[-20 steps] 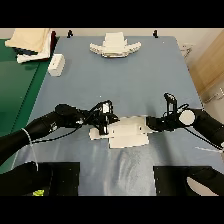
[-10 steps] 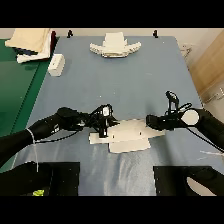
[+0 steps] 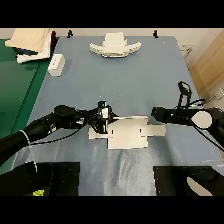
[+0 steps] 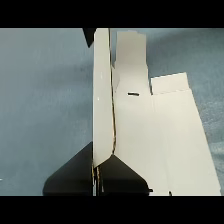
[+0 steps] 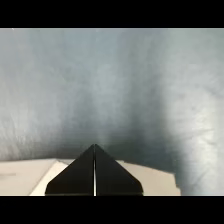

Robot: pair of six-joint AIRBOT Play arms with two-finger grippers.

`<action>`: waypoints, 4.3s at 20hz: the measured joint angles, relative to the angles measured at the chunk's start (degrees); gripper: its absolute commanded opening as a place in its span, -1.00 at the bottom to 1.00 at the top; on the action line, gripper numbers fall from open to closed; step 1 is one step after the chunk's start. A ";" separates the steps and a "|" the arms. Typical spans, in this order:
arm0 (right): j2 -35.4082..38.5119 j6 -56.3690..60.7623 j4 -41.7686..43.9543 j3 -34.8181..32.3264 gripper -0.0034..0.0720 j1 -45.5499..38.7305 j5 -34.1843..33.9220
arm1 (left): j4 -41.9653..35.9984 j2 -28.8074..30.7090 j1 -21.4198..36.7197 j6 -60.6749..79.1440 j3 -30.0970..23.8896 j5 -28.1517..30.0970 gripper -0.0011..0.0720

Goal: Fold the box.

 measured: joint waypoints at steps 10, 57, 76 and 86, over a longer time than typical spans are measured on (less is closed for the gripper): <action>1.81 6.49 -5.79 1.14 -0.90 0.00 -3.69 | -12.02 -1.07 0.50 19.71 -0.39 2.56 -0.94; 1.84 6.03 -6.19 1.14 -0.90 0.00 -3.23 | 16.55 -10.73 12.28 -32.46 13.46 -21.84 -0.94; 1.84 5.20 -6.19 1.14 -0.90 0.00 -2.84 | 16.02 -10.34 6.75 -32.96 9.14 -16.59 -0.94; 1.84 4.94 -6.16 1.14 -0.90 0.00 -2.73 | 14.21 -8.74 6.36 -29.27 5.01 -16.48 -0.93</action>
